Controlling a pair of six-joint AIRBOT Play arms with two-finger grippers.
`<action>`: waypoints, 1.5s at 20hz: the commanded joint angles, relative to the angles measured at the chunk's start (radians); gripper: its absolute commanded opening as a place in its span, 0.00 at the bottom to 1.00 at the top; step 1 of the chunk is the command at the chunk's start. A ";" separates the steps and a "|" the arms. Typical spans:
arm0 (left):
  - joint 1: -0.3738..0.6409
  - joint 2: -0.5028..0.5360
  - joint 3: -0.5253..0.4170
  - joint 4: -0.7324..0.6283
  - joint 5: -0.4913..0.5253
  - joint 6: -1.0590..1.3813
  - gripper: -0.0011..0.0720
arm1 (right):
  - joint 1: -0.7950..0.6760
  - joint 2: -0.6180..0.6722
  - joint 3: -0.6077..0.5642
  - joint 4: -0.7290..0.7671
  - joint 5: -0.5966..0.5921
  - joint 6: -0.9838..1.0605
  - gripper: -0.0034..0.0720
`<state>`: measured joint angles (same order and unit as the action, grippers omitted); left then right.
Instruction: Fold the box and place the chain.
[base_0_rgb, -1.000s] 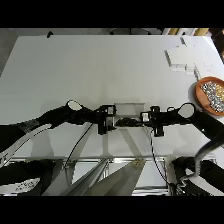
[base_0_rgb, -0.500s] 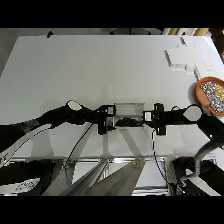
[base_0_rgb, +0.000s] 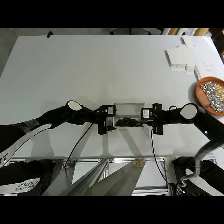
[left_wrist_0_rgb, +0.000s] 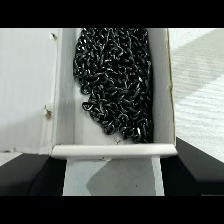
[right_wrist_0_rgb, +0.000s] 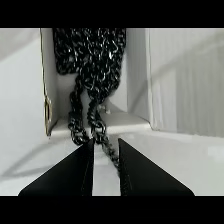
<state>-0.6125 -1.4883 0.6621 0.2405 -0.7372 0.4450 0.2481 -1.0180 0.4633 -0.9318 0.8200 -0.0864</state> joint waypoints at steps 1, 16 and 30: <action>0.000 0.000 0.000 0.000 0.000 0.000 0.30 | 0.001 -0.004 0.000 0.048 0.023 0.000 0.12; 0.000 0.000 0.000 0.000 0.000 0.000 0.30 | 0.030 0.266 0.000 0.234 0.068 -0.047 0.07; 0.000 0.000 0.000 0.000 0.000 0.000 0.30 | 0.277 0.214 0.001 0.457 -0.285 -0.102 0.07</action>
<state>-0.6125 -1.4883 0.6621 0.2405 -0.7368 0.4450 0.5163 -0.7815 0.4641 -0.4648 0.5484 -0.2127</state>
